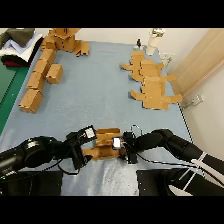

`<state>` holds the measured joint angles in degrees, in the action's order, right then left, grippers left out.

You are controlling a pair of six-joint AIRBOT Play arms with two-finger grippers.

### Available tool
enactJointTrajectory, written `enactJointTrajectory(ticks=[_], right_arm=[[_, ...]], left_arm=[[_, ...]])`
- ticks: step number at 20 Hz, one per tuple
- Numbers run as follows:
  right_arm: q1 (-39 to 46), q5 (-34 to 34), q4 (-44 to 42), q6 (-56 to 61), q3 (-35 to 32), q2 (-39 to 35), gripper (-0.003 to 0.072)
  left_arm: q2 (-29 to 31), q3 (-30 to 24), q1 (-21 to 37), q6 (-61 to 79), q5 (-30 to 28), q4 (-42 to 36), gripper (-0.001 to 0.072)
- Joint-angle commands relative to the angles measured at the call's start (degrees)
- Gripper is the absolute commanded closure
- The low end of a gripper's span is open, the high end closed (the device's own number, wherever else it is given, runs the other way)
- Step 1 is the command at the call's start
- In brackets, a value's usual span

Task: Fold the box.

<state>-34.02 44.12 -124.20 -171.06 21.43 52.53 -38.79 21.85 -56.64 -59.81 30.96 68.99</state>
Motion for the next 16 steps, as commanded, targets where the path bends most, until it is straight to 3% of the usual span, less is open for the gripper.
enactJointTrajectory(ticks=[1,4,6,11,16], right_arm=[[0.0,0.0,0.1,0.0,0.0,0.0,0.0161],[0.0,0.0,0.1,0.0,0.0,0.0,0.0161],[0.0,0.0,0.1,0.0,0.0,0.0,0.0161],[0.0,0.0,0.1,0.0,0.0,0.0,0.0161],[0.0,0.0,0.1,0.0,0.0,0.0,0.0161]], left_arm=[[6.7,-1.9,0.9,0.7,0.8,7.6,0.0051],[7.7,-1.9,1.6,0.7,5.1,8.8,0.0051],[6.8,-1.9,0.9,1.0,4.8,8.1,0.0050],[0.1,-1.9,-3.8,3.0,0.9,2.1,0.0050],[-6.4,-1.9,-6.9,3.0,-7.5,-1.6,0.0051]])
